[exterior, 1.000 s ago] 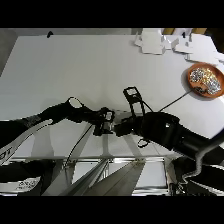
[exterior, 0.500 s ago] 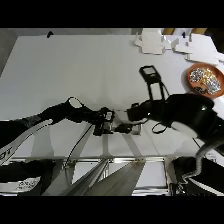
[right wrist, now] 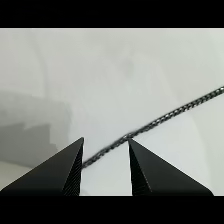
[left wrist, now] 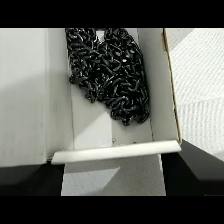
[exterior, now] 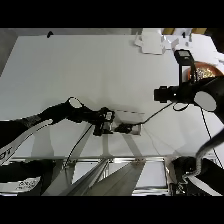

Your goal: Fold the box and place the chain.

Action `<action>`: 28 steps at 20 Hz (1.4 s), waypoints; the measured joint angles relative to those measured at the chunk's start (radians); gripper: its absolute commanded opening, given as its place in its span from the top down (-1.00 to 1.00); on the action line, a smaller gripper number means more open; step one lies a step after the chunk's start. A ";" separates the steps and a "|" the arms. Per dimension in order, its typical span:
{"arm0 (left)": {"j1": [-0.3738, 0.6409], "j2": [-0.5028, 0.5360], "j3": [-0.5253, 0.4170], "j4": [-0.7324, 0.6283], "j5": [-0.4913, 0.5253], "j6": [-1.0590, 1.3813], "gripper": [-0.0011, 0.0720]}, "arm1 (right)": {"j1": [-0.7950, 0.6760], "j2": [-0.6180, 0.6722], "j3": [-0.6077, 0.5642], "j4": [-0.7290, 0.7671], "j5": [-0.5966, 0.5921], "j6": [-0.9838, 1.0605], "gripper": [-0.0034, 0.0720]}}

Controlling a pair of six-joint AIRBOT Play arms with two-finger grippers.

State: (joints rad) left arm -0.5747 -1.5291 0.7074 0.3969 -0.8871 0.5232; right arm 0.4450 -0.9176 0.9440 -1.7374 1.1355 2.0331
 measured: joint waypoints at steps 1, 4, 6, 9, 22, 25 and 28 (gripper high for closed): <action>0.000 0.000 0.000 0.000 0.000 0.000 0.40 | -0.020 -0.012 -0.002 -0.002 -0.002 -0.008 0.04; 0.000 0.000 0.000 0.000 0.000 0.000 0.40 | -0.055 -0.071 -0.005 -0.006 -0.008 -0.021 0.04; 0.000 0.000 0.000 0.000 0.000 0.000 0.40 | -0.066 -0.124 -0.007 -0.004 -0.009 -0.040 0.04; 0.000 0.000 0.000 0.000 0.000 0.000 0.40 | -0.073 -0.202 -0.008 -0.001 -0.011 -0.066 0.03; 0.000 0.000 0.000 0.000 0.000 0.000 0.40 | -0.077 -0.338 -0.177 0.060 -0.087 -0.064 -0.01; 0.000 0.000 0.000 0.000 0.000 0.000 0.40 | -0.077 -0.340 -0.191 0.066 -0.129 -0.039 -0.01; 0.000 0.000 0.000 0.000 0.000 0.000 0.40 | -0.077 -0.342 -0.196 0.065 -0.154 -0.015 0.01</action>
State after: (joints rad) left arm -0.5747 -1.5291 0.7074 0.3969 -0.8871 0.5232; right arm 0.3679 -1.2598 0.7483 -1.6726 0.9810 2.0178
